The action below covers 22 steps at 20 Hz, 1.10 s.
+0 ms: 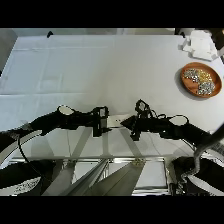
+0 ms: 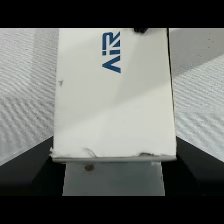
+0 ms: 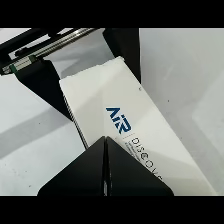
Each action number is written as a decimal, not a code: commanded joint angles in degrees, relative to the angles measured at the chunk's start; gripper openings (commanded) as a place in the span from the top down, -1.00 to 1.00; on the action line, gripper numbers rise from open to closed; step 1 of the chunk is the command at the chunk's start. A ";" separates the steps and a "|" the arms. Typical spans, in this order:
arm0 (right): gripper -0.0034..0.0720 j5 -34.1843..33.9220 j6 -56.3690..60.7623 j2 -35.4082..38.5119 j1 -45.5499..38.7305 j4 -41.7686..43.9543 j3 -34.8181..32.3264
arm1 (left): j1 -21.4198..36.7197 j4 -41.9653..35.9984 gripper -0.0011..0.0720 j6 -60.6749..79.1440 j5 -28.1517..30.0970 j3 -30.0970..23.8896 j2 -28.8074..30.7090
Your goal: Fold the box and place the chain.
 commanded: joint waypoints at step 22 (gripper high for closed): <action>0.90 -10.08 8.22 20.83 0.00 3.50 -0.44 | 0.02 -0.04 0.23 -0.02 0.00 0.00 0.02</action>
